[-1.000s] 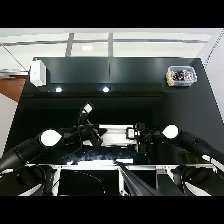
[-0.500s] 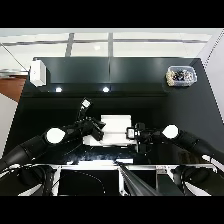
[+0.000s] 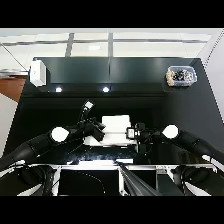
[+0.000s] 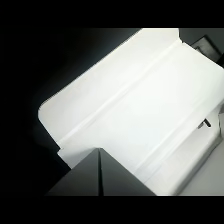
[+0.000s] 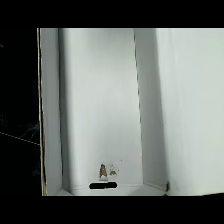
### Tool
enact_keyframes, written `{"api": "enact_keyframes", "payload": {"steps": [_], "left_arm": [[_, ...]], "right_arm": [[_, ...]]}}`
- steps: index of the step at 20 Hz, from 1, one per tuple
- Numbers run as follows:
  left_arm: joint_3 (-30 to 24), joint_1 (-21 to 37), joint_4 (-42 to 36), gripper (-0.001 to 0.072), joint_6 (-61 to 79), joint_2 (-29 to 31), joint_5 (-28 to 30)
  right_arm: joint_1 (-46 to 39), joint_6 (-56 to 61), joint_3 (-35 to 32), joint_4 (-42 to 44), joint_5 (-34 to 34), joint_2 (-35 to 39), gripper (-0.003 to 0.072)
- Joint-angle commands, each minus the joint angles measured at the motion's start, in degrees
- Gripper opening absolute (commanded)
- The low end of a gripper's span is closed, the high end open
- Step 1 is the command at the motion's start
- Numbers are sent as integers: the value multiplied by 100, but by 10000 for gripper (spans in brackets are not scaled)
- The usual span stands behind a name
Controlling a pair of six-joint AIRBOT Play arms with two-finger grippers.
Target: Fold the box and place the chain.
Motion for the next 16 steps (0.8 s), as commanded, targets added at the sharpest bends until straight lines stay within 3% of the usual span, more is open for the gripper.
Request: {"api": "enact_keyframes", "payload": {"steps": [1, 5, 9, 12, 16], "left_arm": [[-2, 0, 9, 29, 2, -35, -57], [-2, 4, 72, 29, 7, -35, -369], [122, 162, 688, 28, 4, 155, -627], [328, 743, 1300, 28, 4, 625, -1648], [345, 1753, 1530, 32, -4, 1281, -2221]], "right_arm": [[4, -2, 2, 0, -2, -2, 401], [4, -2, 2, 0, -4, -2, 401], [4, 0, 2, 0, -2, -2, 400], [4, 0, 2, 0, 0, -2, 401], [4, 0, 2, 0, 0, -2, 401]]}}
